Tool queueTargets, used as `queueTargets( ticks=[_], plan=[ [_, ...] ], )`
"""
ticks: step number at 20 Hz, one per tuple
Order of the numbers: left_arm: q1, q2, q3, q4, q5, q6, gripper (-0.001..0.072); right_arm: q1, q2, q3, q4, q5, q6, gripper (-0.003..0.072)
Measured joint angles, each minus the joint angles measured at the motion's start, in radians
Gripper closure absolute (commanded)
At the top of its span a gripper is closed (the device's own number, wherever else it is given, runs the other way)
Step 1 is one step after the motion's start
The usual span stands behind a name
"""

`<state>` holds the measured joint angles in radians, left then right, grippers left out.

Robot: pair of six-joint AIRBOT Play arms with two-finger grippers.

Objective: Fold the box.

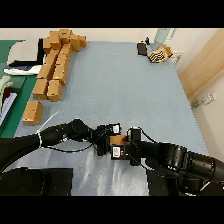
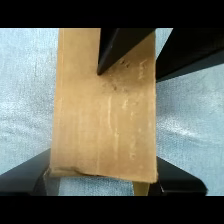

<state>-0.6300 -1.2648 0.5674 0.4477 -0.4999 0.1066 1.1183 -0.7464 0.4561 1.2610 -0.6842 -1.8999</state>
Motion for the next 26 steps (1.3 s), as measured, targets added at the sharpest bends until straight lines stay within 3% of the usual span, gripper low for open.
queueTargets(
  ticks=[14, 24, 25, 26],
  plan=[
    [0.0, 0.0, 0.0, 0.001, 0.0, 0.001, 0.0247, 0.0, 0.086, 0.0, -0.074, -0.005, 0.009, 0.0405],
    [0.0, 0.0, 0.0, 0.001, 0.0, 0.001, 0.0247, 0.014, 0.024, 0.0, -0.042, 0.01, 0.031, 0.0409],
    [0.0, 0.0, 0.0, 0.001, 0.0, 0.001, 0.0247, 0.016, 0.019, 0.0, -0.034, 0.01, 0.032, 0.0482],
    [0.0, 0.0, 0.0, 0.001, 0.0, 0.001, 0.0248, 0.018, 0.015, 0.0, -0.027, 0.01, 0.032, 0.0484]
  ],
)
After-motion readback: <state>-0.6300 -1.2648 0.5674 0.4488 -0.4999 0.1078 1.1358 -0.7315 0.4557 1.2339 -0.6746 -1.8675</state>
